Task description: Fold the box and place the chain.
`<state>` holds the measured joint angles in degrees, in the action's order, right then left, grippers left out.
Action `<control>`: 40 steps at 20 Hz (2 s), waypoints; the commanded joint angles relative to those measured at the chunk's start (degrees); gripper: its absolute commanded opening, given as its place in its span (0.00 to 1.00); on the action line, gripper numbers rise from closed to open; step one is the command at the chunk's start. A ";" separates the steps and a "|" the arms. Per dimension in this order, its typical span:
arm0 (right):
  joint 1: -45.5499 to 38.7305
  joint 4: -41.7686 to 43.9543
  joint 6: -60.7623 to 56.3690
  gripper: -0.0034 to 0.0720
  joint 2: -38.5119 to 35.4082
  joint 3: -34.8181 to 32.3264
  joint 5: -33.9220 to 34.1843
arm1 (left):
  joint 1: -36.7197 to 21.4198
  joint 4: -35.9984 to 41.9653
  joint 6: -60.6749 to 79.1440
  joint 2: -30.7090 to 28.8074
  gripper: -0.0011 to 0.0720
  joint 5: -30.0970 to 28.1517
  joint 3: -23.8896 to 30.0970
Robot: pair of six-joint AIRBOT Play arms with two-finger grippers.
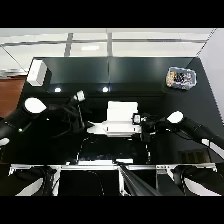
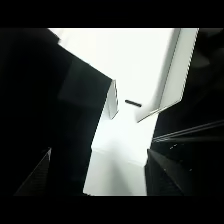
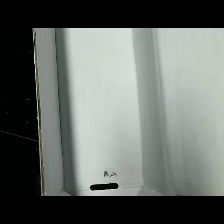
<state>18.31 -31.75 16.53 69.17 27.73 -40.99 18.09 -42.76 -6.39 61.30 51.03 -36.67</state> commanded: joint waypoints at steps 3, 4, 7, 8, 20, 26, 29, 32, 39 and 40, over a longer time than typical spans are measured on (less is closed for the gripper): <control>0.02 0.00 0.02 0.63 0.04 0.04 -0.02 | 6.60 -3.26 15.58 5.46 0.98 -7.63 0.85; 0.02 0.00 0.02 0.63 0.04 0.04 -0.04 | 6.54 -2.29 15.67 7.50 0.96 -4.35 -0.66; 0.02 0.00 0.02 0.63 0.04 0.04 -0.02 | 6.56 0.07 15.67 11.72 0.96 -3.26 -2.75; 0.02 0.00 0.00 0.63 0.04 0.04 -0.04 | 6.58 1.14 15.69 12.35 0.96 -2.89 -2.73; 0.02 0.00 0.00 0.63 0.04 0.04 -0.04 | 10.36 6.60 17.88 13.49 0.39 -0.79 -2.73; 0.02 0.00 0.02 0.63 0.04 0.04 -0.02 | 12.94 9.05 17.92 14.36 0.39 -4.96 -2.73; 0.02 0.00 0.00 0.63 0.04 0.04 -0.02 | 14.67 10.54 17.90 15.15 0.39 -5.84 -2.73; 0.02 0.00 0.00 0.63 0.04 0.04 -0.02 | 14.64 10.49 15.91 15.15 0.39 -5.84 -2.73; 0.02 0.00 0.00 0.63 0.04 0.04 -0.04 | 14.43 10.51 14.53 15.32 0.20 -5.88 -2.73; 0.02 0.00 0.00 0.63 0.04 0.04 -0.02 | 14.43 10.51 13.68 15.54 0.20 -5.92 -2.73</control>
<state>18.31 -31.77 16.51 69.17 27.73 -41.06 32.49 -32.16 8.51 76.58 45.34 -39.35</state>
